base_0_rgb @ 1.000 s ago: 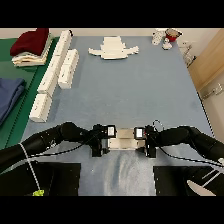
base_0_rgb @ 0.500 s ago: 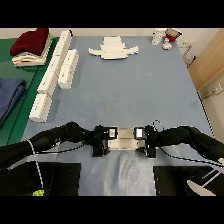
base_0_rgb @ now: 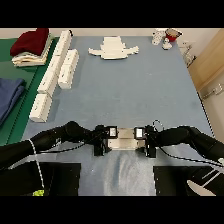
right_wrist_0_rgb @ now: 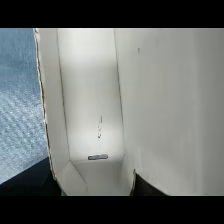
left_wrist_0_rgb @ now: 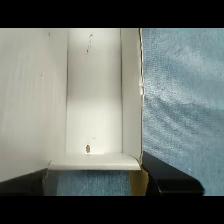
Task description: Fold the box.
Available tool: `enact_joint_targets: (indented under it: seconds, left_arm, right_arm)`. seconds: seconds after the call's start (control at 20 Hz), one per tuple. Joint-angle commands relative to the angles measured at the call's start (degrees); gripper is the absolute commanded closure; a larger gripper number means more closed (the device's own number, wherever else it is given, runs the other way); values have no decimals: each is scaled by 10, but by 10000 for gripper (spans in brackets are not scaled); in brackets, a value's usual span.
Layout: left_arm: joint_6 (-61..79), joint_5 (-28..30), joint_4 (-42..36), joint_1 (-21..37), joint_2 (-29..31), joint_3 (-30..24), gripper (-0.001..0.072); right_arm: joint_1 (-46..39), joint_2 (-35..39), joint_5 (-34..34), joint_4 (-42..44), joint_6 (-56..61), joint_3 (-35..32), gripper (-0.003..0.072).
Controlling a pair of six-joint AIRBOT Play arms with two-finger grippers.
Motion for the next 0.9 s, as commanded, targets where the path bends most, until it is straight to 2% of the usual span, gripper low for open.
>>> enact_joint_targets:
  seconds: [0.0,0.85]
  left_arm:
    - [2,-10,-3,0,-9,0,267]
    - [2,-18,-3,-1,-18,1,267]
  right_arm:
    - [0,0,0,0,0,0,235]
    - [0,0,0,0,0,0,235]
